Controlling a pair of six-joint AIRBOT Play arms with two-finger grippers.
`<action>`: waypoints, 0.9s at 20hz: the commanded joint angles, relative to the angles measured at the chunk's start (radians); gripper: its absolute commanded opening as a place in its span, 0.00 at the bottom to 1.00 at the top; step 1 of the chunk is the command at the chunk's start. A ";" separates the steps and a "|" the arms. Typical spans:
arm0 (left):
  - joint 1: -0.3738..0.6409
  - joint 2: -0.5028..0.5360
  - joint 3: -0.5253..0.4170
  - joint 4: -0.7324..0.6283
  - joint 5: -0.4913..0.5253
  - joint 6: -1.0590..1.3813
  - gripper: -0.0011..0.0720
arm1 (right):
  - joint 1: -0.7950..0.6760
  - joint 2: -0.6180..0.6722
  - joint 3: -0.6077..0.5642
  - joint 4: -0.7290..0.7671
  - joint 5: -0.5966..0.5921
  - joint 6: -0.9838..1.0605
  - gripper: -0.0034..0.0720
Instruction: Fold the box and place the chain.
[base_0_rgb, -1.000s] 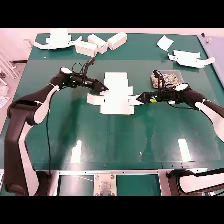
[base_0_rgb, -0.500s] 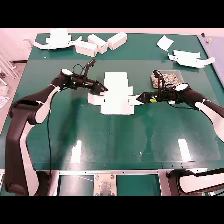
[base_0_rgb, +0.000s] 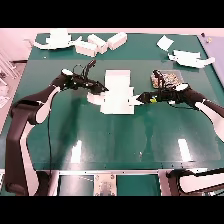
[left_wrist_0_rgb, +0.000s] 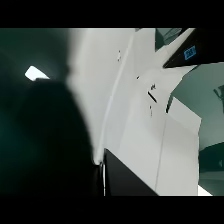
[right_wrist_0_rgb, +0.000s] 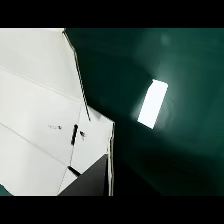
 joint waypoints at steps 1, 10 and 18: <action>-0.008 -0.001 0.001 0.003 -0.006 0.118 0.04 | 0.000 0.000 0.001 0.002 0.001 0.000 0.06; 0.029 -0.001 0.001 -0.049 -0.126 0.552 0.04 | -0.105 0.003 0.023 0.006 0.001 -0.026 0.54; 0.057 -0.001 -0.063 -0.097 -0.157 0.669 0.04 | -0.150 0.003 0.027 0.257 -0.026 -0.163 0.54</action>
